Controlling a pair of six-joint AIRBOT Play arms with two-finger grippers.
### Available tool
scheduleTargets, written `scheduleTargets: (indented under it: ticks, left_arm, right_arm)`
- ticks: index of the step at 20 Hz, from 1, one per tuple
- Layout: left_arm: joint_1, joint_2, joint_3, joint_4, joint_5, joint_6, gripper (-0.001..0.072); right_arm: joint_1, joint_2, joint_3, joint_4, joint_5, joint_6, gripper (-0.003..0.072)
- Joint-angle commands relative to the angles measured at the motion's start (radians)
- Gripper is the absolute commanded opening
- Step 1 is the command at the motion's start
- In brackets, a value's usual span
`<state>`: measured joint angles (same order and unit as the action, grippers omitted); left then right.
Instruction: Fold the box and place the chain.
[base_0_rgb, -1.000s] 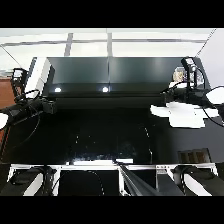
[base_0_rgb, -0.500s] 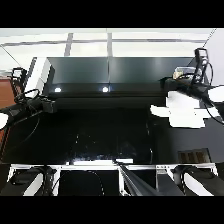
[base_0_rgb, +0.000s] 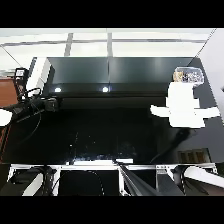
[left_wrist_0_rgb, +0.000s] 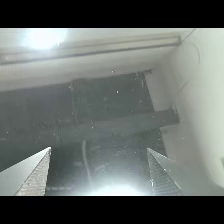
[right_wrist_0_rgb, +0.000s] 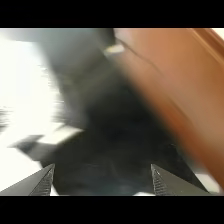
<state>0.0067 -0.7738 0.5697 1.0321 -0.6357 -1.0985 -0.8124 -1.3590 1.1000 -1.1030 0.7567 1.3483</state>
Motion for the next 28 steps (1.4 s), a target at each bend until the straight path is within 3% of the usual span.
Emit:
scheduleTargets:
  ticks: [1,3,6,12,13,14,15,18,22,28]
  left_arm:
    - [0.0,-0.041,0.0,-0.005,0.007,-0.01,0.0707]
    - [0.0,-0.052,0.0,-0.013,0.002,-0.01,0.0707]
    - [-0.001,-0.063,0.0,-0.026,0.003,-0.01,0.0707]
    - [0.0,-0.063,0.0,-0.027,0.001,-0.01,0.0707]
    - [-0.001,-0.064,0.0,-0.028,0.0,-0.01,0.0707]
    - [-0.001,-0.064,0.0,-0.029,-0.002,-0.013,0.0706]
    - [-0.001,-0.064,0.0,-0.031,-0.003,-0.017,0.0707]
    - [0.0,-0.065,0.0,-0.039,0.0,-0.016,0.0707]
    - [0.0,-0.081,0.0,-0.039,0.001,-0.016,0.0707]
    - [-0.007,-0.12,0.0,-0.06,-0.003,-0.017,0.0707]
  right_arm:
    - [-0.237,-0.126,0.103,0.108,0.29,-0.218,0.0711]
    - [-0.27,-0.188,0.126,0.256,0.418,-0.445,0.0711]
    - [-0.24,-0.282,0.143,0.239,0.547,-0.552,0.0711]
    - [-0.167,-0.329,0.147,0.264,0.558,-0.631,0.069]
    - [-0.153,-0.329,0.147,0.264,0.556,-0.639,0.0518]
    - [-0.142,-0.328,0.147,0.264,0.552,-0.642,0.0428]
    - [-0.13,-0.328,0.149,0.264,0.553,-0.643,0.0247]
    - [-0.094,-0.302,0.152,0.264,0.616,-0.644,0.0018]
    - [-0.023,-0.157,0.124,0.285,0.637,-0.625,0.0017]
    - [0.17,0.168,-0.118,0.455,0.507,-0.578,0.0017]
